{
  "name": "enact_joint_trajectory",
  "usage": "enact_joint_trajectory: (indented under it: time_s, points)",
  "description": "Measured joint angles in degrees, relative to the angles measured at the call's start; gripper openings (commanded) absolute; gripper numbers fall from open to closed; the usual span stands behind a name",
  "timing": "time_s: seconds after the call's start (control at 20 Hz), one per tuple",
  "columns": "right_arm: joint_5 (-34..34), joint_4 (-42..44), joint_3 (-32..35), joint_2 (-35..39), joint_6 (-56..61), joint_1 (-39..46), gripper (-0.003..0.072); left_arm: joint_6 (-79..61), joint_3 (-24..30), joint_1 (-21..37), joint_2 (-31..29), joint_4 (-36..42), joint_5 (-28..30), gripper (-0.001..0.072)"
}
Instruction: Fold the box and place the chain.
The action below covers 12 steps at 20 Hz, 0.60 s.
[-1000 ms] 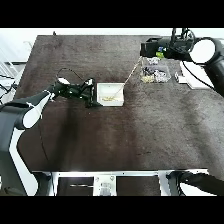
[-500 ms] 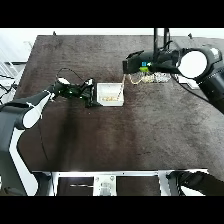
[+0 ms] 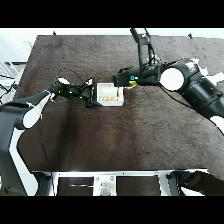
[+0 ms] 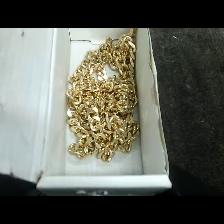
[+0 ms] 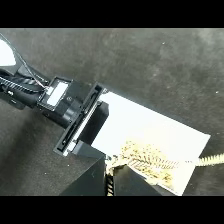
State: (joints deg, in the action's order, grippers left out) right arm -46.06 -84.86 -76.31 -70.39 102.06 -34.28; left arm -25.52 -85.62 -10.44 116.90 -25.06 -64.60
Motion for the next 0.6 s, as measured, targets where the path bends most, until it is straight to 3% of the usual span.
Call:
enact_joint_trajectory:
  time_s: [0.55,0.6]
  points:
    - [9.11,2.84,1.07,-13.42,3.15,-1.29,0.0017,0.0,0.0,0.0,0.0,0.0,0.0,0.0355]
    - [10.34,3.08,1.07,-15.32,3.3,-1.29,0.0195,0.0,0.0,0.0,0.0,0.0,0.0,0.0355]
